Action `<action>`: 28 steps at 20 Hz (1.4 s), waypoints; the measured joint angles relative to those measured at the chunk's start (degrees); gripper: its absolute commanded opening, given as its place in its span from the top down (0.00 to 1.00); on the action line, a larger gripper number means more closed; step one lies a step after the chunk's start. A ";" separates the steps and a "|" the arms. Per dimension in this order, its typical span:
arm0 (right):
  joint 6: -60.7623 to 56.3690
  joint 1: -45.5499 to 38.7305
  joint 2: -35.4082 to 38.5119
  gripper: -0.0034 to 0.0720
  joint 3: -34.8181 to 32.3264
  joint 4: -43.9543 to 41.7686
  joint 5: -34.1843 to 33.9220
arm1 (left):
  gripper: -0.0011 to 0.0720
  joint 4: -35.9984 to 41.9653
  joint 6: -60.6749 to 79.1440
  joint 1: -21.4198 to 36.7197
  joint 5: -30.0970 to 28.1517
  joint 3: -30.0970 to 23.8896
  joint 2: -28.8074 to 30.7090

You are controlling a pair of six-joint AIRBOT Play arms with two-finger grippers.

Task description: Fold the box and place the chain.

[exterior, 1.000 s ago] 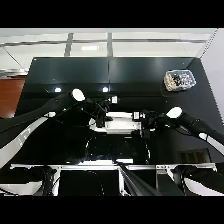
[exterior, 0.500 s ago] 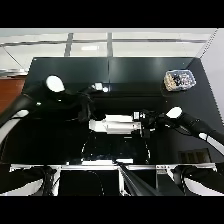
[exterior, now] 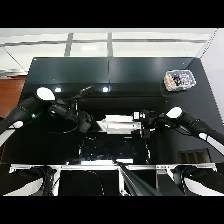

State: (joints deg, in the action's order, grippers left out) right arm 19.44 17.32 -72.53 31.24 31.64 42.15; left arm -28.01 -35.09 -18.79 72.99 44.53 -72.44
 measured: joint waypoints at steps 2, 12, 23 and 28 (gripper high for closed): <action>0.00 0.00 0.00 0.65 0.00 0.00 0.00 | 0.95 3.85 1.90 -1.95 -8.48 -1.20 0.00; -0.07 0.00 0.00 0.65 0.00 -0.04 -0.02 | 0.95 7.63 6.47 -5.46 -33.55 -1.79 -5.27; 0.02 0.00 0.00 0.65 0.00 0.02 0.11 | 0.96 8.55 8.35 -4.76 -28.41 0.81 -10.69; -0.02 0.00 0.00 0.65 0.00 -0.04 -0.04 | 0.96 1.97 6.67 0.07 -24.98 4.57 -2.64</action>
